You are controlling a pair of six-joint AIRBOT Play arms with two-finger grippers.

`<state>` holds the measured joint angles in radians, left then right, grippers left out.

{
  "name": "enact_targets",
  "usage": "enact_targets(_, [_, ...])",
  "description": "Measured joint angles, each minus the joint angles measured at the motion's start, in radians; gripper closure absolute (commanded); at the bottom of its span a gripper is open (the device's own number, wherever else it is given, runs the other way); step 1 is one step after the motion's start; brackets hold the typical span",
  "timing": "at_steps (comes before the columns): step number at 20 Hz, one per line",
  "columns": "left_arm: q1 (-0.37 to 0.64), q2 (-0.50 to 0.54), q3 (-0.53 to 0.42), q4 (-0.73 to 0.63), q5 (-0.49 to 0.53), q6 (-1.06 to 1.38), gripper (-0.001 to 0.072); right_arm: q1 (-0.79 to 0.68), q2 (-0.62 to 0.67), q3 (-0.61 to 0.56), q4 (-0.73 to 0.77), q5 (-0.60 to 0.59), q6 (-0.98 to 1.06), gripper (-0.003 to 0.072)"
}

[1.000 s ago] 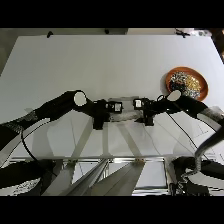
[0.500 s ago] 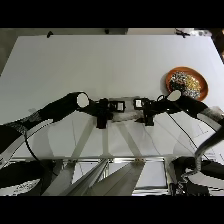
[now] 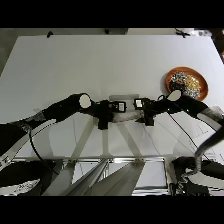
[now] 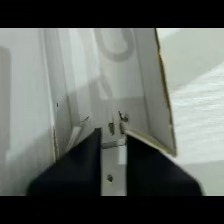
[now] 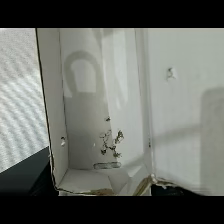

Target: Fold the box and place the chain.

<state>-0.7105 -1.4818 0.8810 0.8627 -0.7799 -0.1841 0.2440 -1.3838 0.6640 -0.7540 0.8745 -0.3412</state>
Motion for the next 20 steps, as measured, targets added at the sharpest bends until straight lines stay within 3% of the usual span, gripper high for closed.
enact_targets(6, [0.030,0.075,0.000,0.110,-0.089,-0.220,0.0705,0.001,0.000,0.000,0.002,-0.004,-0.004,0.0282])
enact_targets(12, [0.158,0.286,-0.024,0.220,-0.230,-0.549,0.0705,0.001,0.000,0.000,0.002,-0.003,-0.001,0.0282])
enact_targets(16, [0.293,0.411,-0.114,0.243,-0.262,-0.880,0.0706,0.001,0.000,0.000,0.002,-0.002,-0.001,0.0282])
enact_targets(20, [0.361,0.383,-0.212,0.202,-0.265,-1.085,0.0706,0.001,0.000,0.000,0.002,-0.002,-0.001,0.0282])
